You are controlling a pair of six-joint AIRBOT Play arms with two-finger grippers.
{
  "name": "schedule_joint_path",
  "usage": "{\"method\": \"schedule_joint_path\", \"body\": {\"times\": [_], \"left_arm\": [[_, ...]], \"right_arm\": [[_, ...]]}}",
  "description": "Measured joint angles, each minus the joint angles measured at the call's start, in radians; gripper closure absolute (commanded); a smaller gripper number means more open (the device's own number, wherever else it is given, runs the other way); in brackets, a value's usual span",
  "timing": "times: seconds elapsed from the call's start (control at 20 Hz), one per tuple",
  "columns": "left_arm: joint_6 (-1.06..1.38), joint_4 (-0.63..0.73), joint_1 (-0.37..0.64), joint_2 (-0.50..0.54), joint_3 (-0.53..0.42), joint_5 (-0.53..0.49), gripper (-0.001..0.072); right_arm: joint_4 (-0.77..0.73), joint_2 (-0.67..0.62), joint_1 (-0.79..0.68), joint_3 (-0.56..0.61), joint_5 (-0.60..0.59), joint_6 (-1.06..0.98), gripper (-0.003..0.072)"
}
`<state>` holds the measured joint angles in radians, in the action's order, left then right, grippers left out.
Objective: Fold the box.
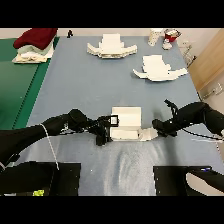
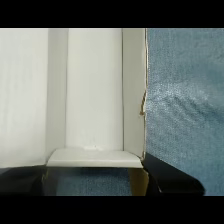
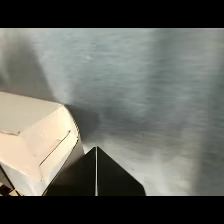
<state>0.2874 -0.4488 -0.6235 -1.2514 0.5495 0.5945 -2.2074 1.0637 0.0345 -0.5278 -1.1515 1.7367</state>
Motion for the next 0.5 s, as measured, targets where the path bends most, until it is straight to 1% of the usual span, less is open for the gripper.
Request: {"method": "schedule_joint_path", "body": {"times": [0.15,0.2,0.25,0.3,0.35,0.4,0.45,0.5], "left_arm": [[0.0,0.0,0.0,0.0,0.0,0.0,0.019],[0.0,0.0,0.0,0.0,0.0,0.0,0.0189],[0.0,0.0,0.0,0.0,0.0,0.0,0.019],[0.0,0.0,0.0,0.0,0.0,0.0,0.019],[0.0,0.0,0.0,0.0,0.0,0.0,0.0189],[0.0,0.0,0.0,0.0,0.0,0.0,0.019],[0.0,0.0,0.0,0.0,0.0,0.0,0.019],[0.0,0.0,0.0,0.0,0.0,0.0,0.019]], "right_arm": [[-0.021,-0.031,0.042,-0.01,0.002,0.007,0.0438],[-0.021,-0.042,0.047,-0.016,0.001,0.008,0.0438],[-0.021,-0.053,0.051,-0.024,-0.003,0.008,0.0354],[-0.021,-0.063,0.056,-0.033,-0.015,0.009,0.0295],[-0.024,-0.069,0.061,-0.042,-0.029,0.009,0.0294],[-0.028,-0.076,0.066,-0.05,-0.042,0.01,0.0234],[-0.03,-0.082,0.074,-0.056,-0.05,0.01,0.0194],[-0.031,-0.086,0.087,-0.06,-0.058,0.011,0.0193]]}}
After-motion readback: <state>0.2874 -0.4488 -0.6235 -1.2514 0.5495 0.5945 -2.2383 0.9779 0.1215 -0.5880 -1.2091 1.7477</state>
